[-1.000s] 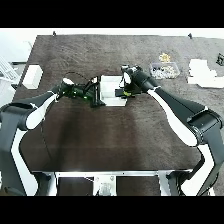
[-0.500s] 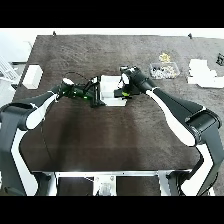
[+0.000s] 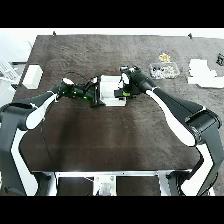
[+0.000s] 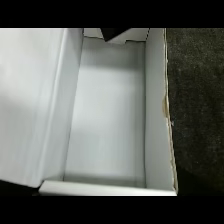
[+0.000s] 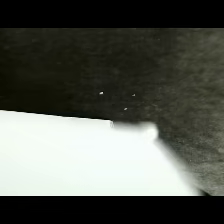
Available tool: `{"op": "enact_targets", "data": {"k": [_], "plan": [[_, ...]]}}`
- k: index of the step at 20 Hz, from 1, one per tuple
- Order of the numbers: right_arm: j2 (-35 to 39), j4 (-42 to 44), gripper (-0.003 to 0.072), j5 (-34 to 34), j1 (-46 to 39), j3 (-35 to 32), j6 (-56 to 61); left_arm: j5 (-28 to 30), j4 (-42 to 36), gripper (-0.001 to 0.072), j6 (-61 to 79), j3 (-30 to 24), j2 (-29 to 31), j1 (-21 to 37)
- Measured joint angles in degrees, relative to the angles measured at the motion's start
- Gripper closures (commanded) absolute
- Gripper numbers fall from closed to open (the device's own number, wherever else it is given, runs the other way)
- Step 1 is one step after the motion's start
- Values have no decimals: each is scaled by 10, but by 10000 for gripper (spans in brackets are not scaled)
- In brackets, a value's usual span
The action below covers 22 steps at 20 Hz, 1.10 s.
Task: Fold the box and place the chain.
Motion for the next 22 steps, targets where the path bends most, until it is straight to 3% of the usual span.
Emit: {"op": "enact_targets", "data": {"k": [9,12,14,17,22], "plan": [[66,0,235,-4,-17,35,-98,1,0,294,-1,0,0,0],[94,0,293,-36,-30,39,-156,1,-1,294,-1,0,0,0],[110,1,393,-64,-41,40,-191,1,-1,294,-1,0,0,0],[125,11,394,-110,-64,41,-239,1,-1,294,-1,0,0,0],[132,103,393,-177,-120,41,-345,1,-1,294,-1,0,0,0]]}}
